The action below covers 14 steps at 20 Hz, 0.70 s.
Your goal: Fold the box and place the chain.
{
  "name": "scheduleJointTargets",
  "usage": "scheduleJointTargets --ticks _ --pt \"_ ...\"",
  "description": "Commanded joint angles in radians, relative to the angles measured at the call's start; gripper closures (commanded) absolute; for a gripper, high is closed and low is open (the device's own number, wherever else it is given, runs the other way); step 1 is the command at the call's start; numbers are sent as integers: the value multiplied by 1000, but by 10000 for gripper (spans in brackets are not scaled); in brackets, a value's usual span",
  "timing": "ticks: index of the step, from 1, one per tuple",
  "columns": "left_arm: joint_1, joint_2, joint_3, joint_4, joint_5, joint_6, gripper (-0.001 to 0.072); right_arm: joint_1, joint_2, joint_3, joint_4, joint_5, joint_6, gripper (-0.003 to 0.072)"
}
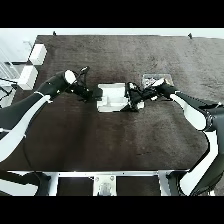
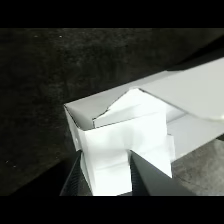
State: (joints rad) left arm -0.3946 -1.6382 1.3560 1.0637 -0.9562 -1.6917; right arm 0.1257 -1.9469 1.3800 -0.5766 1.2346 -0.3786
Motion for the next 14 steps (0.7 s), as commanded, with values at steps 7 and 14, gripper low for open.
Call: scheduleJointTargets --ticks 7,14 --pt "-97 -5 59 245 -16 -342 344 1 0 0 0 0 0 119" --pt "-152 -14 86 299 -80 -452 345 1 0 0 0 0 0 119"
